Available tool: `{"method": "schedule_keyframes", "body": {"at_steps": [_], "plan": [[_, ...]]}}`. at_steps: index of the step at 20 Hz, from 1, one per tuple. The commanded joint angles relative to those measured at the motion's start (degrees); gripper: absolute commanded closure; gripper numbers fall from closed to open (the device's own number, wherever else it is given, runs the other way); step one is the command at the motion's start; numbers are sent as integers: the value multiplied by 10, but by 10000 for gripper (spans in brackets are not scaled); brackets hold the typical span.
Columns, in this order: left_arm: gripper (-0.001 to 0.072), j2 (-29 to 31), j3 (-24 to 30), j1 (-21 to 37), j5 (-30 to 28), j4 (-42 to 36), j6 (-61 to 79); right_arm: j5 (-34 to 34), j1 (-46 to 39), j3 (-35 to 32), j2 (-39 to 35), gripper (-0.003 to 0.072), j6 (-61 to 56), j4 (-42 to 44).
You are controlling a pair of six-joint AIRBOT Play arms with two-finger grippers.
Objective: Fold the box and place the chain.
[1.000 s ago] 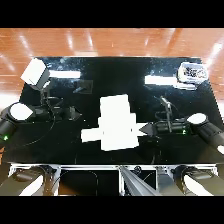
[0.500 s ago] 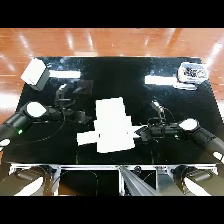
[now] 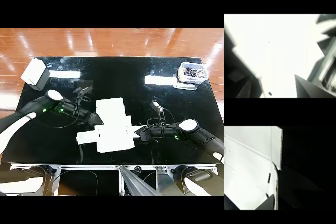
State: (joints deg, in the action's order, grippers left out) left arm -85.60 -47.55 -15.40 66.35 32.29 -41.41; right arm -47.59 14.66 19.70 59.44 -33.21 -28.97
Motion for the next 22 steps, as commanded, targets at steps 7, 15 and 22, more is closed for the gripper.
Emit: {"method": "schedule_keyframes", "body": {"at_steps": [7, 15, 22], "plan": [[209, -133, -103, 0, 150, 1, 71, 1, 0, 0, 0, 642, 0, 0], [420, -141, -104, 0, 149, 17, 70, 1, 0, 0, 0, 642, 0, 0], [689, -141, -104, -1, 149, 22, 100, 0, 0, 0, 0, 642, -1, 0]]}}
